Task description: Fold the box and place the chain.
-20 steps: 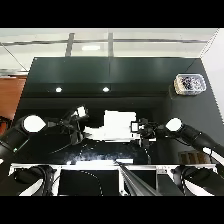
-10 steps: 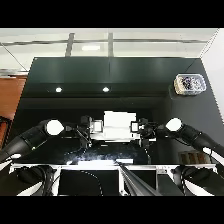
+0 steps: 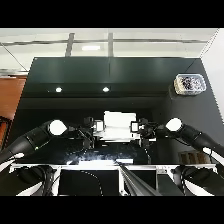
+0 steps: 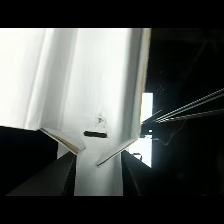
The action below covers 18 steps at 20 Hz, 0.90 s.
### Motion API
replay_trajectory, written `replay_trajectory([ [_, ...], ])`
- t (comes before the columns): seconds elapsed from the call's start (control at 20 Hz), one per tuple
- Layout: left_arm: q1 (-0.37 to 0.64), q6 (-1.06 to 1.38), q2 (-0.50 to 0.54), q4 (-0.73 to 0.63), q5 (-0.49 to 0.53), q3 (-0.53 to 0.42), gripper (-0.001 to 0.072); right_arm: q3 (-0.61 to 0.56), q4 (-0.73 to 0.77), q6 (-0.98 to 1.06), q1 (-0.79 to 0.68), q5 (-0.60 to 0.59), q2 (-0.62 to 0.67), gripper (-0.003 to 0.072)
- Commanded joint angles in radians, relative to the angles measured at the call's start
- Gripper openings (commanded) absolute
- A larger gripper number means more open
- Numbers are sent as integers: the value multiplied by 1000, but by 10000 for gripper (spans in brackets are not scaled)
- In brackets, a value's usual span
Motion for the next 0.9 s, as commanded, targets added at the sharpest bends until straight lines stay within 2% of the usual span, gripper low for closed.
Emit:
replay_trajectory([
  [0.0,0,0,-2,-53,-6,1,333,0,0,0,0,0,-1,408],
  [0.05,0,0,-3,-81,9,1,329,0,0,0,0,0,-1,408],
  [0.1,0,0,-7,-117,16,1,255,0,0,0,0,0,-1,408],
  [0.15,0,0,-10,-145,15,1,238,0,0,0,0,0,-1,408],
  [0.5,0,5,-80,-297,19,1,239,0,0,0,0,0,-1,408],
  [0.75,-1,5,-92,-306,19,1,240,0,0,0,0,-1,-1,408],
  [0.85,-1,5,-92,-307,46,1,276,0,0,0,0,-1,-1,408],
])
